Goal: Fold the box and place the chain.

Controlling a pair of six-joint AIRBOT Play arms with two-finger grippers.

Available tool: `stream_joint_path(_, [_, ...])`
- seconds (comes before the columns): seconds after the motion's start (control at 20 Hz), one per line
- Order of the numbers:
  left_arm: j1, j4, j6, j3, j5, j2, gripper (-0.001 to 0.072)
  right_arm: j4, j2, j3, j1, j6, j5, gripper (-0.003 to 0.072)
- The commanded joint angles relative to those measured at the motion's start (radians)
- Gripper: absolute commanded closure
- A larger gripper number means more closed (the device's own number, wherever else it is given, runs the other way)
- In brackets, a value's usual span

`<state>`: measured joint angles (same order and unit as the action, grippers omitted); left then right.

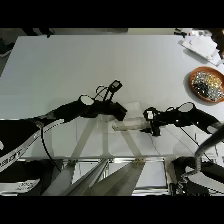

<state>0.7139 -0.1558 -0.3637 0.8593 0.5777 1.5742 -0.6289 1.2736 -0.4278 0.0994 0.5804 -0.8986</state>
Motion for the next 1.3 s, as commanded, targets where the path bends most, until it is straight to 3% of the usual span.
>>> stream_joint_path(0.0, [-0.018,-0.013,-0.010,0.009,0.026,-0.032,0.0704,0.000,-0.001,0.000,0.001,-0.001,-0.001,0.0276])
stream_joint_path(0.2, [-0.046,-0.030,0.001,0.028,0.027,-0.137,0.0680,0.000,-0.001,0.000,0.001,-0.001,-0.001,0.0276])
stream_joint_path(0.25, [-0.051,-0.071,0.000,0.028,0.036,-0.171,0.0601,0.001,-0.001,0.000,0.001,-0.001,-0.001,0.0276])
stream_joint_path(0.3, [-0.056,-0.134,-0.001,0.028,0.053,-0.208,0.0541,0.000,-0.001,0.000,0.001,-0.001,-0.001,0.0276])
stream_joint_path(0.45, [-0.085,-0.347,-0.011,0.028,0.150,-0.320,0.0542,0.001,-0.001,0.000,0.001,-0.001,-0.002,0.0276])
stream_joint_path(0.65, [-0.143,-0.627,-0.122,0.027,0.359,-0.432,0.0474,0.001,-0.001,0.000,0.001,-0.001,-0.002,0.0276])
stream_joint_path(0.8, [-0.145,-0.780,-0.135,0.018,0.511,-0.428,0.0475,0.000,-0.001,0.000,0.001,-0.001,-0.002,0.0276])
stream_joint_path(0.95, [-0.145,-0.808,-0.103,-0.043,0.480,-0.417,0.0472,0.000,-0.001,0.000,0.001,-0.001,-0.002,0.0276])
stream_joint_path(1.15, [-0.143,-0.801,0.081,-0.121,0.443,-0.373,0.0283,0.001,-0.001,0.000,0.001,-0.001,-0.002,0.0276])
stream_joint_path(1.25, [-0.121,-0.793,0.160,-0.126,0.429,-0.343,0.0263,0.001,-0.001,0.000,0.001,-0.001,-0.002,0.0276])
